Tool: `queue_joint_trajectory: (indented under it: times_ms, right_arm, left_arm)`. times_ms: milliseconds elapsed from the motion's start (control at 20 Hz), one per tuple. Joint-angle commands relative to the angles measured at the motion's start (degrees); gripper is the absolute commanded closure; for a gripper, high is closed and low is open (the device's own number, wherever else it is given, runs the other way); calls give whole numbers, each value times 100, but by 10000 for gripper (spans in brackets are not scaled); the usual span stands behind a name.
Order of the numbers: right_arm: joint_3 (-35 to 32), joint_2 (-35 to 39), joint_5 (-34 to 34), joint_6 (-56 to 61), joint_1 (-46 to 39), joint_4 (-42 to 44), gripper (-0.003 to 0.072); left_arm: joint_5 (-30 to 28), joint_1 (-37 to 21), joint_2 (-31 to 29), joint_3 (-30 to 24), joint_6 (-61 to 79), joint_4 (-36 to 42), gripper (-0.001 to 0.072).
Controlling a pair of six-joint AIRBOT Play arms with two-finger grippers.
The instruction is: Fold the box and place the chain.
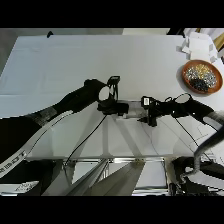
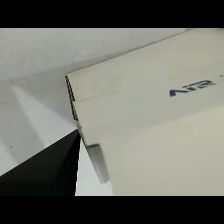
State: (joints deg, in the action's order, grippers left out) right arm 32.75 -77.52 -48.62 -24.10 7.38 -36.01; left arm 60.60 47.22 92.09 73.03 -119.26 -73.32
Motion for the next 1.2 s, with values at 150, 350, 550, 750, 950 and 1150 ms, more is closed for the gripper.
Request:
queue_joint_trajectory:
  times_ms: [150,350,550,750,950,1150]
  right_arm:
    - [-2,0,-2,2,0,0,417]
    - [-2,0,0,2,0,0,417]
    - [-2,2,-2,2,0,2,417]
    - [-2,0,0,2,0,2,417]
    - [-2,0,0,2,0,2,417]
    - [-2,0,-2,2,0,2,417]
  left_arm:
    - [323,181,275,393,-1394,-463,293]
    - [424,341,496,404,-1626,-540,300]
    - [417,372,632,417,-2083,-579,302]
    - [706,363,761,837,-2094,-879,389]
    - [778,343,903,892,-1996,-654,388]
    - [1578,264,1147,1200,-1604,-439,388]
